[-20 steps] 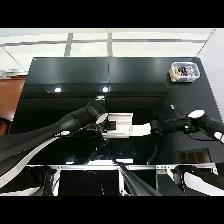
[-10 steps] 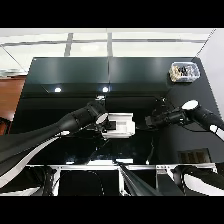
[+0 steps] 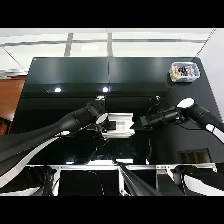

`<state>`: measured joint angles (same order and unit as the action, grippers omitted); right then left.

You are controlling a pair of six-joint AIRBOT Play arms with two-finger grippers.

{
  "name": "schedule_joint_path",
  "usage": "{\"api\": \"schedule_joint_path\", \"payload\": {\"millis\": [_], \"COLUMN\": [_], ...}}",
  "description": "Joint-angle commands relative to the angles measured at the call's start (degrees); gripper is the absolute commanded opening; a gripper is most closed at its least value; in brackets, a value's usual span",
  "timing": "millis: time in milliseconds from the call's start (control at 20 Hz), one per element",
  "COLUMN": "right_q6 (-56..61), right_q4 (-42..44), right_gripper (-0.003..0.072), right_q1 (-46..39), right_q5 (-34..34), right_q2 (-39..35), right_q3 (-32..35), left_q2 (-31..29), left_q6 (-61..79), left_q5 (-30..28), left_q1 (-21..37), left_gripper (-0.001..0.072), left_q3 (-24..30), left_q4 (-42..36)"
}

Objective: Fold the box and place the chain.

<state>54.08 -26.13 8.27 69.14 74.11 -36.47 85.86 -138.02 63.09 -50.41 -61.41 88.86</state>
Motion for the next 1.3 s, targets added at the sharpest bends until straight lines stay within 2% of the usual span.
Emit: {"api": "schedule_joint_path", "payload": {"millis": [0, 250, 450, 650, 850, 1000, 1200, 1250], "right_q6": [2.99, 13.16, 24.0, 34.84, 49.51, 59.52, 69.37, 71.45], "right_q4": [-2.27, -12.59, -24.59, -32.74, -44.41, -51.98, -62.14, -63.12], "right_gripper": [0.0418, 0.0418, 0.0418, 0.0418, 0.0418, 0.0418, 0.0414, 0.0348], "right_q1": [4.11, 9.53, 14.45, 19.91, 26.47, 30.12, 34.71, 35.23], "right_q5": [-3.89, -7.32, -9.42, -13.22, -17.42, -16.28, -11.28, -10.64], "right_q2": [0.0, 0.0, 0.0, 0.07, 0.11, 0.48, 3.15, 3.45], "right_q3": [-1.44, -6.36, -9.68, -10.73, -10.8, -12.44, -17.09, -17.16], "left_q2": [0.04, 0.04, 0.04, 0.04, 0.04, 0.04, 0.04, 0.04], "left_q6": [0.0, 0.02, 0.0, 0.02, 0.0, 0.02, 0.02, 0.02], "left_q5": [0.0, 0.0, 0.0, 0.02, 0.02, 0.02, -0.02, -0.02], "left_q1": [0.04, 0.04, 0.04, 0.04, 0.04, 0.04, 0.04, 0.04], "left_gripper": [0.0027, 0.0027, 0.0028, 0.0027, 0.0027, 0.0027, 0.0027, 0.0028], "left_q3": [-0.04, -0.04, -0.04, -0.04, -0.04, -0.04, -0.04, -0.04], "left_q4": [0.0, 0.0, 0.0, 0.0, 0.02, 0.02, 0.02, 0.04]}}
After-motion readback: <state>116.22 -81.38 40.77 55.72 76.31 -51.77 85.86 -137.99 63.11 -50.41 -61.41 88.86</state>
